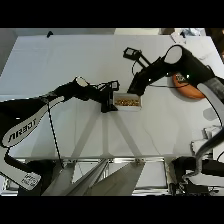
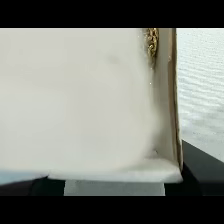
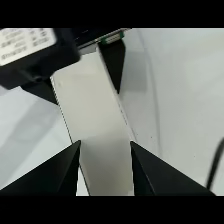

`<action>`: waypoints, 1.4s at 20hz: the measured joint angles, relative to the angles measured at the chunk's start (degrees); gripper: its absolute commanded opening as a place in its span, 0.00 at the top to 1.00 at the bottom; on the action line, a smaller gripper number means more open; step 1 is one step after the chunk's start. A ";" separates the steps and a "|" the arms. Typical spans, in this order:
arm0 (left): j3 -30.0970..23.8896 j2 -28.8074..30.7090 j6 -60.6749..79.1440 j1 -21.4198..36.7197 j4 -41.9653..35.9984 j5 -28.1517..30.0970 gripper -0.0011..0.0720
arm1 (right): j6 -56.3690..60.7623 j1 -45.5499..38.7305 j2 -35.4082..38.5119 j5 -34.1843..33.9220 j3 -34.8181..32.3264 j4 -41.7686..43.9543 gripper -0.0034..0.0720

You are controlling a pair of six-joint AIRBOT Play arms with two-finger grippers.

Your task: Fold the box and place the chain.

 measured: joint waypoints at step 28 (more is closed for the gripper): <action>0.00 0.00 0.02 0.00 0.00 0.00 0.77 | -1.11 7.78 10.21 -21.94 -18.40 -10.45 0.40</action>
